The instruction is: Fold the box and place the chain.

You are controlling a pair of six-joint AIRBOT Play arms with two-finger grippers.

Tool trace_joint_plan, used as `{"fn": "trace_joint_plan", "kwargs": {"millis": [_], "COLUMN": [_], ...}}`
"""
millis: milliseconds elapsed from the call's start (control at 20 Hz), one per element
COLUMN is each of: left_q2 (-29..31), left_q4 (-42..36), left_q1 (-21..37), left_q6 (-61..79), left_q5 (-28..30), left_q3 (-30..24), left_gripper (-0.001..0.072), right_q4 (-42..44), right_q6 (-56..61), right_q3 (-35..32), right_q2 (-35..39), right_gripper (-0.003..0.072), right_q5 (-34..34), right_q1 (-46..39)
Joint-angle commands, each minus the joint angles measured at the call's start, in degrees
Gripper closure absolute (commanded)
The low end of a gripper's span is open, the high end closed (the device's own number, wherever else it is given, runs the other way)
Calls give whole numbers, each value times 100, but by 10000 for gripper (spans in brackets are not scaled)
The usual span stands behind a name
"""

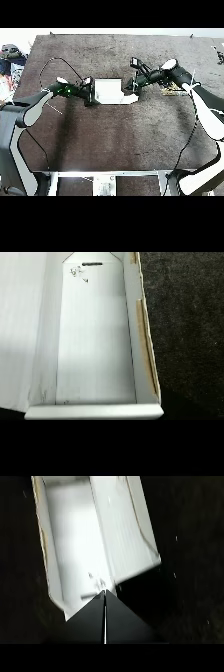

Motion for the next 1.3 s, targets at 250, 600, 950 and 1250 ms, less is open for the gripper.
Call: {"fn": "trace_joint_plan", "kwargs": {"millis": [250, 600, 950, 1250], "left_q2": [-4, -4, -4, -4], "left_q4": [0, 0, 0, 0], "left_q1": [-4, -4, -4, -4], "left_q6": [0, 2, 2, 2], "left_q5": [4, 4, 4, 4], "left_q3": [0, 0, 0, 0], "left_gripper": [414, 414, 414, 414], "right_q4": [629, 603, 501, 103], "right_q6": [-267, -269, -267, -44], "right_q3": [4, 2, 4, 4], "right_q2": [-295, -748, -693, 212], "right_gripper": [676, 676, 676, 676], "right_q5": [-1445, -1589, -1593, -973], "right_q1": [420, 417, 411, 260]}}
